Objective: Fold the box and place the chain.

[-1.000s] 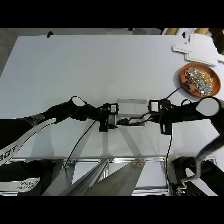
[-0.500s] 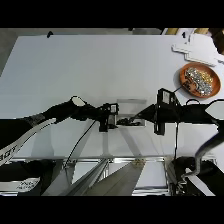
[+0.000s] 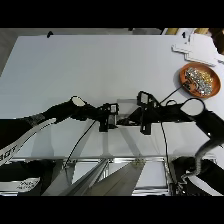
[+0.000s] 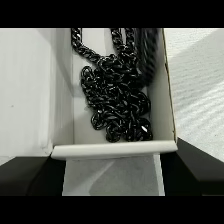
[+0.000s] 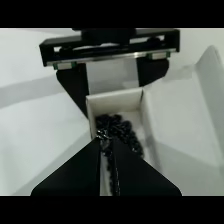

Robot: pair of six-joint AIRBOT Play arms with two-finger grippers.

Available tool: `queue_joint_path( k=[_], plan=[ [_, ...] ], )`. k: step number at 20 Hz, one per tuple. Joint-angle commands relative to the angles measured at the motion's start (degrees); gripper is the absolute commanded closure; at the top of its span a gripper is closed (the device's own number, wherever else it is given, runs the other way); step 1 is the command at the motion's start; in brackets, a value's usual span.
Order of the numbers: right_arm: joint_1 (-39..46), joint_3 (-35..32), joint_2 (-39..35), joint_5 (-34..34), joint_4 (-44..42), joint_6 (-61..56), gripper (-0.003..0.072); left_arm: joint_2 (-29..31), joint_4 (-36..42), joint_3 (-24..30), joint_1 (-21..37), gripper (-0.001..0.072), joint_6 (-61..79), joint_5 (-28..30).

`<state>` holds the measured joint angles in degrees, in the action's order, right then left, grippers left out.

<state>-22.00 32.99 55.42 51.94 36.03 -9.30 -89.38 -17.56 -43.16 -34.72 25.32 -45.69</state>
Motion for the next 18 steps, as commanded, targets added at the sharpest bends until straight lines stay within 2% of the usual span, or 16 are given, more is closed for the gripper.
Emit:
queue_joint_path(
  k=[1, 2, 3, 6, 7, 9, 12, 14, 15, 16, 18],
  plan=[
    [-2.1, 0.0, 3.6, -4.8, 2.6, -5.5, 0.0599, 0.0, 0.0, 0.0, 0.0, 0.054, 0.0, 0.0],
    [-2.1, 0.0, 3.3, -5.1, 3.2, -5.9, 0.0514, 0.0, 0.0, 0.0, 0.0, 0.054, 0.0, 0.0],
    [-2.2, 0.0, 2.8, -4.8, 4.6, -5.9, 0.0486, 0.0, 0.0, 0.0, 0.0, 0.054, 0.0, 0.0],
    [-2.2, 0.0, -0.3, -2.7, 11.1, -9.1, 0.0487, 0.0, 0.0, 0.0, 0.0, 0.054, 0.0, 0.0],
    [-2.2, 0.0, -1.7, -2.7, 15.0, -11.2, 0.0492, 0.0, 0.0, 0.0, 0.0, 0.054, 0.0, 0.0],
    [-2.1, 0.1, -5.8, -2.9, 25.1, -16.0, 0.0571, 0.0, 0.0, 0.0, 0.0, 0.054, 0.0, 0.0],
    [-2.1, 0.2, -12.7, -2.8, 39.5, -22.5, 0.0576, 0.0, 0.0, 0.0, 0.0, 0.054, 0.0, 0.0],
    [-2.1, 0.2, -16.3, -2.0, 45.6, -27.3, 0.0577, 0.0, 0.0, 0.0, 0.0, 0.054, 0.0, 0.0],
    [-2.1, 0.2, -17.3, -1.3, 48.5, -30.3, 0.0604, 0.0, 0.0, 0.0, 0.0, 0.054, 0.0, 0.0],
    [-2.1, 0.2, -17.6, -0.6, 51.5, -34.0, 0.0664, 0.0, 0.0, 0.0, 0.0, 0.054, 0.0, 0.0],
    [0.1, 0.1, -17.2, 1.3, 55.1, -40.9, 0.0665, 0.0, 0.0, 0.0, 0.0, 0.054, 0.0, 0.0]
  ],
)
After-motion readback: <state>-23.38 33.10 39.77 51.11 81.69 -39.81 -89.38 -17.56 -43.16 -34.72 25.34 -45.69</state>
